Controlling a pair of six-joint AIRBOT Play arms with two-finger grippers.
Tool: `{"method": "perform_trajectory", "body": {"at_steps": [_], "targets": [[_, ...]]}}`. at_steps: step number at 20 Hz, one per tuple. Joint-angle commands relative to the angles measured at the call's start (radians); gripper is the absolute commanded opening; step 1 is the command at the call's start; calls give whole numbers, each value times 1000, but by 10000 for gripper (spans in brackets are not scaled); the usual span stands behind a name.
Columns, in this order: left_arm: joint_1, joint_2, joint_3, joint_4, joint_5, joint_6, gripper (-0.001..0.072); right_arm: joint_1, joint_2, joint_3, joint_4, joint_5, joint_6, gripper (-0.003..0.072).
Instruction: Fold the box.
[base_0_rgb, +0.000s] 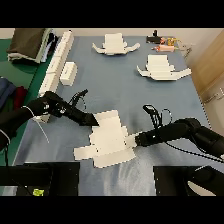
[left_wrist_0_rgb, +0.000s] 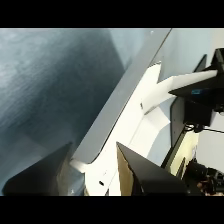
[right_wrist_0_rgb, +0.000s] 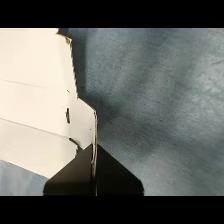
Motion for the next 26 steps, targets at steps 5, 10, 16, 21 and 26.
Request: {"method": "perform_trajectory", "body": {"at_steps": [5, 10, 16, 21, 26], "targets": [[-1, -43, 0, -53, -120, 184, 147, 0, 1, 0, 1, -3, 1, 4], [-1, -42, 0, -59, -141, 253, 15, 0, 1, 0, -2, -4, 0, 5], [-2, -33, 20, -138, -184, 368, 12, -3, 1, 69, -376, -52, 76, 391], [-114, 111, 43, -177, 34, 574, 10, -5, 1, 219, -776, -161, 347, 391], [-286, 300, 43, -116, 240, 622, 11, -5, 10, 364, -935, -301, 603, 391]]}}
